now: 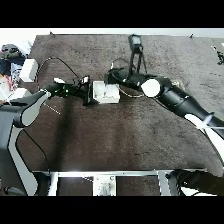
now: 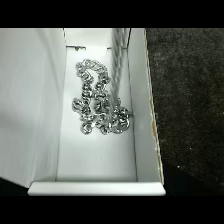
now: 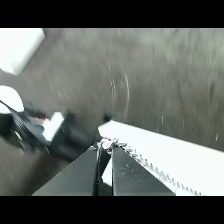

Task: Fold the box and place the chain.

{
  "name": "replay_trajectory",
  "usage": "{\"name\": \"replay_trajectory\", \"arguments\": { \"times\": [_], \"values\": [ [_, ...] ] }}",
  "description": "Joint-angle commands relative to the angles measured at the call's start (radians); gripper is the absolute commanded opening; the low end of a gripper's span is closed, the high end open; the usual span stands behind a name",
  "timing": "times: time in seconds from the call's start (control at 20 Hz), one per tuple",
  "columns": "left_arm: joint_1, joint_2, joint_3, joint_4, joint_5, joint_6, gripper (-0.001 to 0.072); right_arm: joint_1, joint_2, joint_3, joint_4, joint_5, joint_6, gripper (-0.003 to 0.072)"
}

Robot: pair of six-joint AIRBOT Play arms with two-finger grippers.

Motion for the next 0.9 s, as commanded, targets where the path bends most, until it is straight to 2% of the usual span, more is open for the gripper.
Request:
{"name": "replay_trajectory", "arguments": {
  "times": [0.0,0.1,0.15,0.2,0.25,0.45,0.55,0.7,0.85],
  "values": [
    [0.0,0.0,0.0,0.0,0.0,0.0,0.0285,0.005,-0.084,-0.02,0.0,0.029,0.001,0.0009],
    [0.0,0.0,0.0,0.0,0.0,0.0,0.0285,0.001,-0.117,-0.032,0.0,0.028,0.001,0.0011],
    [0.0,0.0,0.0,0.0,0.0,0.0,0.0285,-0.002,-0.13,-0.032,-0.003,0.03,0.001,0.0163],
    [0.0,0.0,0.0,0.0,0.0,0.0,0.0285,-0.007,-0.138,-0.032,-0.015,0.03,0.001,0.0372],
    [0.0,0.0,0.0,0.0,0.0,0.0,0.0285,-0.017,-0.14,-0.032,-0.037,0.037,0.001,0.0337],
    [0.0,0.0,0.0,0.0,0.0,0.0,0.0285,-0.137,-0.13,-0.04,-0.09,0.215,0.001,0.0337],
    [0.0,0.0,0.0,0.0,0.0,0.0,0.0285,-0.223,-0.102,-0.105,-0.088,0.242,0.005,0.0365],
    [0.0,0.0,0.0,0.0,0.0,0.0,0.0285,-0.346,-0.041,-0.266,-0.078,0.211,0.061,0.0366],
    [0.0,0.0,0.0,0.0,0.0,0.0,0.0285,-0.438,-0.03,-0.368,-0.078,0.075,0.182,0.0366]
  ]
}}
